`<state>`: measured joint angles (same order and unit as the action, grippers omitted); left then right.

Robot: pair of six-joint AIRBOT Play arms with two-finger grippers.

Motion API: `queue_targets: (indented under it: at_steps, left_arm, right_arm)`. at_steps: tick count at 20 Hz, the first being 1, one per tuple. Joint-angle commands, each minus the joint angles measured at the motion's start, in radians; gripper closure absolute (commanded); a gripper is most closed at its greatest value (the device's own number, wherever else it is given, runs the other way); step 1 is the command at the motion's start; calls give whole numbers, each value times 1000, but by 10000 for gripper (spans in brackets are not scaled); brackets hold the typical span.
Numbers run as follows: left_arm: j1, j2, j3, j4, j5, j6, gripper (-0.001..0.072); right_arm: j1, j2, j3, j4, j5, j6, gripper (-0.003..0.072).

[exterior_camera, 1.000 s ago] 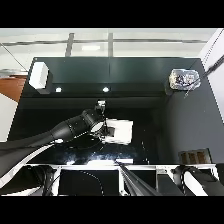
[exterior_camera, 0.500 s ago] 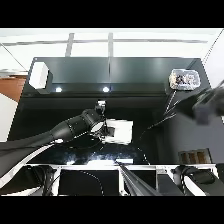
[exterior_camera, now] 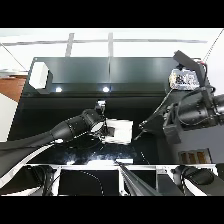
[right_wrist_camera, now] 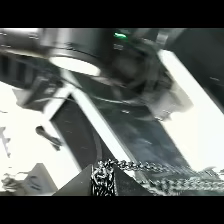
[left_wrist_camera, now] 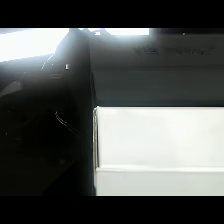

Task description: Fold the box and place the chain.

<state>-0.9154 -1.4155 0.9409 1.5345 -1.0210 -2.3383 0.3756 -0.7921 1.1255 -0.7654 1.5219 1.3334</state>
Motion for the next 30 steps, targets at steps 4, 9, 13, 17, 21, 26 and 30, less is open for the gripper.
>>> queue_targets:
  at_steps: [4,9,13,17,21,26,30]
  left_arm:
    - [0,0,0,1,-2,0,676]
    - [0,0,0,0,-3,0,676]
    - [0,0,0,-3,-6,0,675]
    - [0,0,0,-4,-12,0,676]
    - [0,0,0,-6,-10,0,676]
    - [0,0,0,-6,-10,0,676]
    - [0,0,0,-6,-9,0,675]
  right_arm:
    - [100,-61,-71,28,-102,-8,655]
    - [182,-105,-235,5,-255,-13,655]
    - [200,-109,-327,-2,-364,-18,655]
    - [200,-127,-345,-14,-399,-17,655]
    - [188,-137,-344,-52,-431,29,269]
    - [-68,-81,-317,-239,-274,28,245]
    - [-327,-61,-359,-565,-409,158,243]
